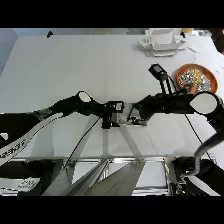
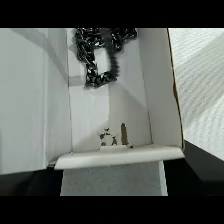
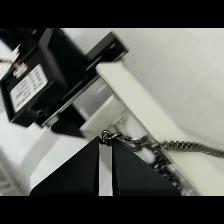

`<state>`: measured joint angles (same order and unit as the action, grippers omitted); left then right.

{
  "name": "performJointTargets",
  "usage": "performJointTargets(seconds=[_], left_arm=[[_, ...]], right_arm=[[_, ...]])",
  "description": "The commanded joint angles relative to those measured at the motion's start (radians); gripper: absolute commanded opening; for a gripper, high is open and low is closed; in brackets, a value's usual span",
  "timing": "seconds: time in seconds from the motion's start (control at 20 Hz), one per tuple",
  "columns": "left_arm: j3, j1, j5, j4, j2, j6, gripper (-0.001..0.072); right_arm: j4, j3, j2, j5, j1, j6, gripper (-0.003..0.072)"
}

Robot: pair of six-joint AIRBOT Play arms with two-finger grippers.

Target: Fold the box and place the chain.

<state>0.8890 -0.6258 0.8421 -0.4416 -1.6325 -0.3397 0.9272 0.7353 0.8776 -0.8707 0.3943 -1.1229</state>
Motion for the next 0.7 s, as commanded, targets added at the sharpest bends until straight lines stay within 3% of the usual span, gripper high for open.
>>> performJointTargets(seconds=[0.0,0.15,0.35,0.65], left_arm=[[0.000,0.001,0.000,0.000,0.000,0.000,0.0030],[0.000,0.001,0.000,0.000,0.000,0.000,0.0030],[0.000,0.001,0.000,0.000,0.000,0.000,0.0030],[0.000,0.001,0.000,0.000,0.000,0.000,0.0030]], right_arm=[[0.218,0.001,-0.068,0.132,0.010,-0.177,0.0022],[0.441,0.001,-0.143,0.110,0.010,-0.335,0.0022],[0.602,0.001,-0.246,0.044,0.010,-0.457,0.0022],[0.663,0.001,-0.314,-0.212,0.010,-0.496,0.0022]])
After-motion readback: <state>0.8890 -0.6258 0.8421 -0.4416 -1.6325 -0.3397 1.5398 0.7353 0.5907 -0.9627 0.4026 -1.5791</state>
